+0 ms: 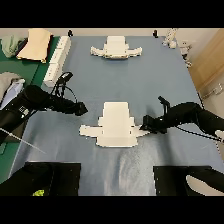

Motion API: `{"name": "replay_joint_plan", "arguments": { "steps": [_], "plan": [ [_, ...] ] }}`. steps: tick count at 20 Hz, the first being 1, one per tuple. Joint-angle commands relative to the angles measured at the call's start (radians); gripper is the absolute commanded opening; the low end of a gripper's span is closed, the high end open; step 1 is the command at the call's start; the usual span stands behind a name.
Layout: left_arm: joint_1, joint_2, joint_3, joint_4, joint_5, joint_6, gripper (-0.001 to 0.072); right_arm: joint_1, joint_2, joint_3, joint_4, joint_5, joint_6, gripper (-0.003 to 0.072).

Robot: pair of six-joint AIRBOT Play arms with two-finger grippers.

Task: Fold the box.

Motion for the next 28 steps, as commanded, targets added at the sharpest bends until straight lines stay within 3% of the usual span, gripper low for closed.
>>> {"name": "replay_joint_plan", "arguments": {
  "steps": [1,2,5,9,15,17,18,20,21,22,28],
  "plan": [
    [0.002,0.000,0.000,-0.051,-0.013,0.001,0.0350,0.041,-0.002,-0.002,0.011,0.061,-0.040,0.0060],
    [0.005,-0.003,0.003,-0.063,-0.015,0.003,0.0351,0.041,0.000,-0.002,0.011,0.060,-0.072,0.0004],
    [0.064,-0.043,0.022,-0.098,-0.080,0.019,0.0351,0.066,0.041,-0.014,0.003,0.056,-0.159,0.0004],
    [0.190,-0.168,0.022,-0.282,-0.267,0.189,0.0350,0.168,0.157,-0.094,-0.026,0.178,-0.168,0.0004],
    [0.206,-0.376,0.026,-0.372,-0.271,0.298,0.0348,0.191,0.159,-0.097,-0.025,0.198,-0.169,0.0004],
    [0.206,-0.427,0.041,-0.378,-0.272,0.319,0.0136,0.191,0.159,-0.097,-0.025,0.198,-0.169,0.0004],
    [0.206,-0.441,0.050,-0.385,-0.272,0.326,0.0115,0.191,0.159,-0.097,-0.025,0.198,-0.169,0.0005],
    [0.206,-0.449,0.071,-0.394,-0.271,0.345,0.0123,0.191,0.159,-0.097,-0.025,0.198,-0.169,0.0004],
    [0.206,-0.449,0.079,-0.394,-0.270,0.348,0.0276,0.191,0.159,-0.097,-0.025,0.198,-0.169,0.0005],
    [0.206,-0.450,0.082,-0.394,-0.269,0.349,0.0369,0.191,0.159,-0.097,-0.025,0.198,-0.170,0.0005],
    [0.170,-0.500,0.082,-0.439,-0.221,0.380,0.0368,0.191,0.159,-0.097,-0.024,0.197,-0.172,0.0004]
  ]
}}
